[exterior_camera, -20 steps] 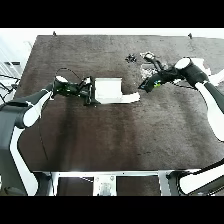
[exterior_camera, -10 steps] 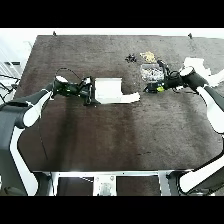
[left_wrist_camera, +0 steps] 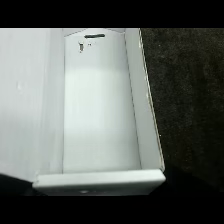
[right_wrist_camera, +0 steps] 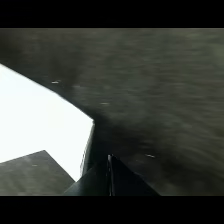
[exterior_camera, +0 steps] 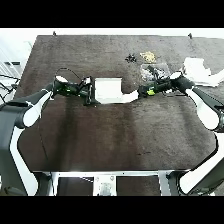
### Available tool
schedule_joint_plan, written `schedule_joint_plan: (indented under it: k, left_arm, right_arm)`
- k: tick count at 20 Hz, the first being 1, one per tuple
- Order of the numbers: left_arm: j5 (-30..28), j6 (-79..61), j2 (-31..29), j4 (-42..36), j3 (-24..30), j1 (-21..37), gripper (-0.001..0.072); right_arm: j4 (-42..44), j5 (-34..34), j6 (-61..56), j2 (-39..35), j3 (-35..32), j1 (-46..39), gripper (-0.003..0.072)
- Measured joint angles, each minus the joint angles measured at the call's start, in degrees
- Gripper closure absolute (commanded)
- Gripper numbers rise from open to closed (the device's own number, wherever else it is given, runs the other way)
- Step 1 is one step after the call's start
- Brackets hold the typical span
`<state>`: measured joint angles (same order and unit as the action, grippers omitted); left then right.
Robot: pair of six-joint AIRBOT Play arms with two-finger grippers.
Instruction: Fold the box and place the chain.
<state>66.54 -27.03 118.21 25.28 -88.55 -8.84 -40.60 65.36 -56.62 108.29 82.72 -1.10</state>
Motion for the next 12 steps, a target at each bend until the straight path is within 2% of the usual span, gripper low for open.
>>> schedule_joint_plan:
  k: [7, 8, 12]
  left_arm:
    - [0.0, 0.0, 0.0, 0.0, 0.0, 0.0, 0.0179]
    - [0.0, 0.0, 0.0, 0.0, 0.0, 0.0, 0.0179]
    - [0.0, 0.0, 0.0, 0.0, 0.0, 0.0, 0.0179]
  right_arm:
    - [7.8, 2.7, 1.8, 0.1, 0.1, 2.3, 0.0673]
    - [8.2, 3.2, 1.9, 0.1, 0.1, 2.5, 0.0636]
    - [9.4, 4.3, 2.7, -1.0, 0.1, 3.1, 0.0591]
